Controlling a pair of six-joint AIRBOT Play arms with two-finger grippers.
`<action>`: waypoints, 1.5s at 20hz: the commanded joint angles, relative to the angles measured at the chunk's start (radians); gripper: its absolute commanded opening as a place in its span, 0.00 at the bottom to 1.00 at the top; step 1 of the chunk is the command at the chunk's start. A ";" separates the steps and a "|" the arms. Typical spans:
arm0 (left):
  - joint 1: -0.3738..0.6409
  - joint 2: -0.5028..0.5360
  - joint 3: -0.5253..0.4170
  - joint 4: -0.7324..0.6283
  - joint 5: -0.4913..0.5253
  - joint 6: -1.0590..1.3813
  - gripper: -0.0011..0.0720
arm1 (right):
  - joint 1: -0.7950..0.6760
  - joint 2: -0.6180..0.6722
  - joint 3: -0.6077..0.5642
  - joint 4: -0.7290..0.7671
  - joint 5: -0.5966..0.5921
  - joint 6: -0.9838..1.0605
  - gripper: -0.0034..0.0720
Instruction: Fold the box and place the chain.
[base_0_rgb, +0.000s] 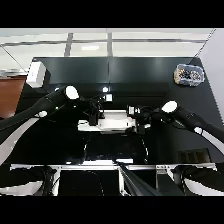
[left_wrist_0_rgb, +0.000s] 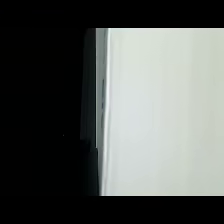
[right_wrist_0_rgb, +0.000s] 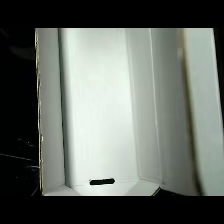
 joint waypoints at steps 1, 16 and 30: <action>-0.002 -0.003 0.005 -0.006 0.011 -0.003 0.05 | 0.000 -0.008 0.000 -0.016 0.002 -0.006 1.00; -0.002 -0.007 0.005 -0.006 0.005 -0.004 0.05 | 0.020 -0.044 0.000 -0.061 -0.043 0.016 0.99; -0.001 -0.007 0.005 -0.010 0.005 -0.010 0.05 | 0.020 -0.045 0.000 -0.084 -0.049 0.039 0.99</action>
